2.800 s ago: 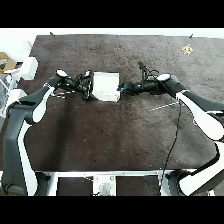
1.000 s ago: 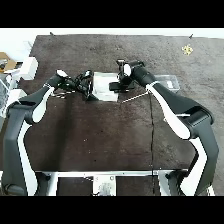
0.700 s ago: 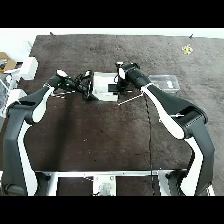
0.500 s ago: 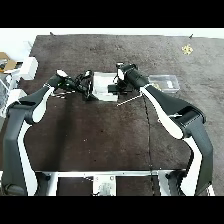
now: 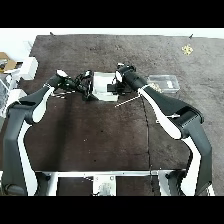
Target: Fold the box and place the chain.
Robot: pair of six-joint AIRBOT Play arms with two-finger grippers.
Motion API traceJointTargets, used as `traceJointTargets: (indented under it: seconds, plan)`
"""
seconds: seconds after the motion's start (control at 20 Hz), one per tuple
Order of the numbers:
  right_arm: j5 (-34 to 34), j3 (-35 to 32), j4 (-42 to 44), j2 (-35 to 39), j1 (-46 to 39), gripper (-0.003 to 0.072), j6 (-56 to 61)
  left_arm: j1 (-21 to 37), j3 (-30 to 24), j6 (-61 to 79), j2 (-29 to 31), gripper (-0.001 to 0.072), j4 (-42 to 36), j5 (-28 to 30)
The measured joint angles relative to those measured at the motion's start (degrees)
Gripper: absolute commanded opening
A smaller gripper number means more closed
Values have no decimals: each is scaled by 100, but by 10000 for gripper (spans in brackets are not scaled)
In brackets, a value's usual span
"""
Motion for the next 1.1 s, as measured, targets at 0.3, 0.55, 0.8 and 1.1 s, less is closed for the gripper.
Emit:
traceJointTargets:
  seconds: [0.3,0.55,0.8,1.1]
  plan:
    - [-17,2,-55,-4,15,87,175,0,0,-2,0,411,-4,2]
    - [-61,0,-127,-4,66,2,216,0,0,-4,0,411,-4,7]
    - [-122,0,-142,-4,79,190,216,0,0,-2,0,411,-2,17]
    - [-177,4,-76,87,74,399,120,0,2,7,0,411,4,11]
